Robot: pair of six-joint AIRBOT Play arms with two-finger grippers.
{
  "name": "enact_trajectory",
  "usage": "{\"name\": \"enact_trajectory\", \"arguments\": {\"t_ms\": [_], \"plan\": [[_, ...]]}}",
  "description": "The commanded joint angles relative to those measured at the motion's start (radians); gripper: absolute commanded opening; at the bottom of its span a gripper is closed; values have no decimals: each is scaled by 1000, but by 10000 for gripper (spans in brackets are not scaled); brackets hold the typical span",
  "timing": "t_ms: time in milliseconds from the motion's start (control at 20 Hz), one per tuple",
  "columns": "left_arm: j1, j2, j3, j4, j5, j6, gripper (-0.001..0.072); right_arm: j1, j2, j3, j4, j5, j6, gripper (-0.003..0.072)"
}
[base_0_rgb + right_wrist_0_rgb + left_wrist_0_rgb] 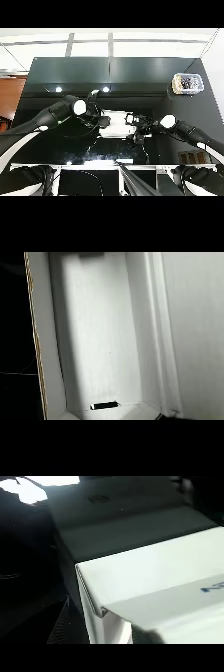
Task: Fold the box and place the chain.
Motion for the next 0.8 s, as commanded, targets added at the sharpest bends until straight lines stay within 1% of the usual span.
{"name": "enact_trajectory", "arguments": {"t_ms": [0,100,250,350,500,550,600,650,700,750], "plan": [[-86,-22,55,204,-66,-190,439,1,1,0,0,0,0,440],[-112,-60,89,207,-95,-198,438,1,1,0,0,0,0,440],[-117,-93,95,202,-103,-261,438,1,1,0,0,0,0,440],[-120,-108,97,187,-105,-265,403,1,1,0,-3,0,0,439],[-133,-122,99,170,-103,-265,402,1,1,0,-3,0,0,440],[-133,-122,99,171,-102,-266,386,1,1,0,-3,1,0,440],[-133,-122,99,172,-103,-266,289,1,1,0,-3,0,0,440],[-132,-122,99,172,-98,-267,223,1,0,0,-3,0,0,439],[-133,-122,99,172,-90,-276,219,1,1,0,-3,0,0,440],[-133,-122,99,173,-83,-287,123,1,1,0,-3,0,0,439]]}}
